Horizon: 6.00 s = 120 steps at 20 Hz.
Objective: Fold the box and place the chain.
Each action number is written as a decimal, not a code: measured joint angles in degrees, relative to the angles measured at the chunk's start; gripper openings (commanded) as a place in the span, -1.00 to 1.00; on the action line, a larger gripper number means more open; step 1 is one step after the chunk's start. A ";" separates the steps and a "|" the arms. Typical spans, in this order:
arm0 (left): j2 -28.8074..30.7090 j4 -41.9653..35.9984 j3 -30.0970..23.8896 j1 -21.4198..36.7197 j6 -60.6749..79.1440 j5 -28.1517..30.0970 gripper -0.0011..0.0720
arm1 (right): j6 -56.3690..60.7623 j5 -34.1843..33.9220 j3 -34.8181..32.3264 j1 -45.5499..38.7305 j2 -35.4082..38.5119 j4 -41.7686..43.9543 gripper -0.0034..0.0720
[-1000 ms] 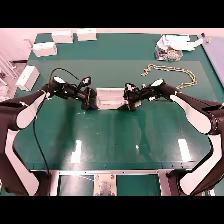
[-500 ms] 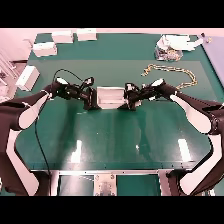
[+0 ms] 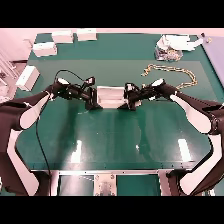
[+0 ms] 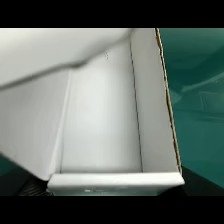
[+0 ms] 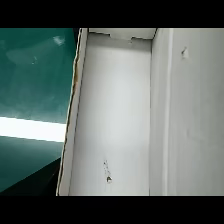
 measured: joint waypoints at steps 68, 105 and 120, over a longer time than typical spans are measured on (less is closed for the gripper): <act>-3.87 -9.38 1.11 2.84 23.37 -2.80 1.00 | -0.04 0.20 0.00 0.02 0.00 -0.07 0.36; -2.12 -6.73 1.11 2.95 17.25 -0.33 1.00 | -0.04 0.04 0.00 0.04 0.00 -0.02 0.36; -1.92 -1.11 2.56 2.91 13.20 1.70 1.00 | -0.04 0.26 0.02 0.04 0.00 -0.13 0.36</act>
